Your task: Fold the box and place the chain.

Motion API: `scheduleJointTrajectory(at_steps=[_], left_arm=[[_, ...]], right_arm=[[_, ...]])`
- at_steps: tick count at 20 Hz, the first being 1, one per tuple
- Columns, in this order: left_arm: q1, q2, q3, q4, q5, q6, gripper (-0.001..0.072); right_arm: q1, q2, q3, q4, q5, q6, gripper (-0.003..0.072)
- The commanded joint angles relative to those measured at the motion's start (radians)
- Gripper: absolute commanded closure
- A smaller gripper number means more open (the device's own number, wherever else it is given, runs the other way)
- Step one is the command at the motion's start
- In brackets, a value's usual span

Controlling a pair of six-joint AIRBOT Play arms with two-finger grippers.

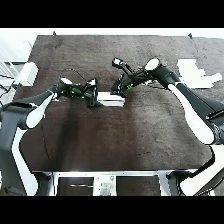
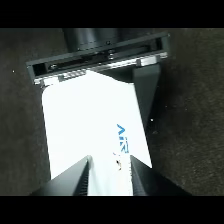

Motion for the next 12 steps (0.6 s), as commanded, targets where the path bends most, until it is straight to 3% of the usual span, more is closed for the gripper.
scheduleJointTrajectory(at_steps=[1,12], left_arm=[[0.000,0.000,0.000,0.000,-0.001,0.000,0.0167],[0.000,0.000,0.000,0.000,-0.001,0.000,0.0167]], right_arm=[[0.012,-0.001,0.003,-0.033,0.040,-0.001,0.0341],[0.011,-0.022,0.025,-0.029,-0.014,0.004,0.0352]])
